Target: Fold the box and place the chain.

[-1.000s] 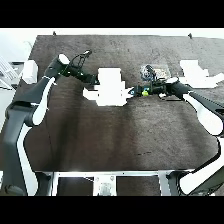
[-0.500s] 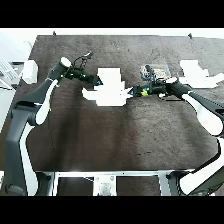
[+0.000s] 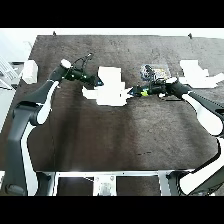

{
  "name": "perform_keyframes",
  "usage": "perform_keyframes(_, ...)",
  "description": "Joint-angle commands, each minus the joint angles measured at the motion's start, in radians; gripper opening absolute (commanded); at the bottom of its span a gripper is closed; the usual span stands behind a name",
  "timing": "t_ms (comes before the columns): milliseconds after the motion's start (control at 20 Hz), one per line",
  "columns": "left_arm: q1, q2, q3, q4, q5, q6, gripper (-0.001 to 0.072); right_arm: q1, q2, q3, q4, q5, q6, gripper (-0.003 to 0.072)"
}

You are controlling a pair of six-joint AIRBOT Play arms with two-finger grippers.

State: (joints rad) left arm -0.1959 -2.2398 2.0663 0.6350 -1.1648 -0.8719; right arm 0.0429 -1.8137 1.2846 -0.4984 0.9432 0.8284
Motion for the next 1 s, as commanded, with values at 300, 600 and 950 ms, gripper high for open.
perform_keyframes(300,0.002,-0.005,0.000,-0.033,-0.002,0.018,0.0349,0.001,0.000,0.000,-0.011,0.018,-0.003,0.0004)
perform_keyframes(600,0.029,-0.006,0.000,-0.060,-0.023,0.018,0.0240,0.001,0.000,0.000,-0.011,0.015,-0.003,0.0004)
perform_keyframes(950,0.029,-0.020,-0.007,-0.097,-0.134,0.100,0.0181,-0.001,0.000,0.000,-0.010,0.014,-0.022,0.0004)
